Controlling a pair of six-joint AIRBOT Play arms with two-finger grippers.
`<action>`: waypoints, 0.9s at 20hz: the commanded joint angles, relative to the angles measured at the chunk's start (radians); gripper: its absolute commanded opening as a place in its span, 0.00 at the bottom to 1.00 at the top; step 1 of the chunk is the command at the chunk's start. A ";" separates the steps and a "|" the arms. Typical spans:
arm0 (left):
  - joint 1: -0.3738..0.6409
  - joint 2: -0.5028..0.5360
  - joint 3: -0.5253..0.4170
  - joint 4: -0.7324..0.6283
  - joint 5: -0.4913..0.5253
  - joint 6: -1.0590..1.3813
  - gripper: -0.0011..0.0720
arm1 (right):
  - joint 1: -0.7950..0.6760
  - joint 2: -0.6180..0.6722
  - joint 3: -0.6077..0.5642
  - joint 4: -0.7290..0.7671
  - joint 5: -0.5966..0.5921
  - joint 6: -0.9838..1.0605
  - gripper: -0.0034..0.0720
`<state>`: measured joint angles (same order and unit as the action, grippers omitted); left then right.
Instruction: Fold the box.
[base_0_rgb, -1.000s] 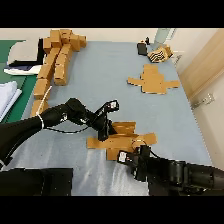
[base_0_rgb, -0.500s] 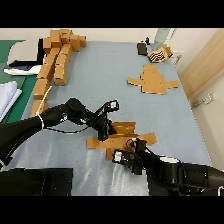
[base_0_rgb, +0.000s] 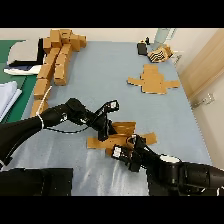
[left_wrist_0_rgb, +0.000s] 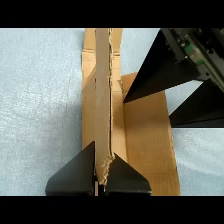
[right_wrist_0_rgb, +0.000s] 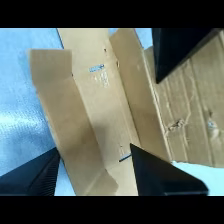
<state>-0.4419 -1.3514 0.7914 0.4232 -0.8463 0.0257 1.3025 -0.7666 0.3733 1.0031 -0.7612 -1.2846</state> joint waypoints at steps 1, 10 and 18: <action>0.000 0.001 0.000 0.000 0.001 0.000 0.04 | -0.045 0.009 0.001 0.011 -0.012 0.029 1.00; 0.000 0.001 0.000 0.000 0.000 0.000 0.04 | -0.201 0.164 -0.005 0.129 -0.025 -0.167 1.00; 0.000 0.001 0.000 0.000 0.000 0.000 0.04 | -0.343 0.168 -0.005 0.230 0.025 -0.420 1.00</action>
<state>-0.4419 -1.3514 0.7914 0.4229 -0.8452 0.0257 1.0328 -0.6014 0.3691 1.1461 -0.7715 -1.5326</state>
